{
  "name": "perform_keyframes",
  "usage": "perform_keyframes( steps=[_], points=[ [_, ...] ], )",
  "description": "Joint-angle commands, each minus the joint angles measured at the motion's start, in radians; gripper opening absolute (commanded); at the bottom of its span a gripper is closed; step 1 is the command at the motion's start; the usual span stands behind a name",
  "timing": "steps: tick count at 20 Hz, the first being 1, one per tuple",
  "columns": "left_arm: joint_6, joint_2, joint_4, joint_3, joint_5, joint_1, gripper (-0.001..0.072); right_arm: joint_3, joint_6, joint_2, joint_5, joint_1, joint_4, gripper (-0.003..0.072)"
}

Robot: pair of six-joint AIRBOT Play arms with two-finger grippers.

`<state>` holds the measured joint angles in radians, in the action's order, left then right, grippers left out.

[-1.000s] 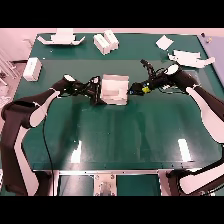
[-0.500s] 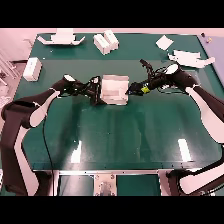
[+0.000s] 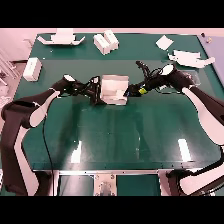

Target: Fold the box and place the chain.

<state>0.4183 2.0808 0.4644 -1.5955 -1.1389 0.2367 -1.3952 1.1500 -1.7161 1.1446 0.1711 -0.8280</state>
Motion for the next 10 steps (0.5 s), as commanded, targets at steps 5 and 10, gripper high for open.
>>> perform_keyframes(
  steps=[5, 10],
  points=[
    [0.001, 0.000, -0.001, -0.001, -0.003, 0.001, 0.0397, -0.056, 0.157, 0.000, -0.034, 0.072, -0.193, 0.0388],
    [0.000, 0.000, 0.000, -0.001, -0.005, 0.001, 0.0396, -0.070, 0.328, -0.001, -0.062, 0.117, -0.341, 0.0418]
  ],
)
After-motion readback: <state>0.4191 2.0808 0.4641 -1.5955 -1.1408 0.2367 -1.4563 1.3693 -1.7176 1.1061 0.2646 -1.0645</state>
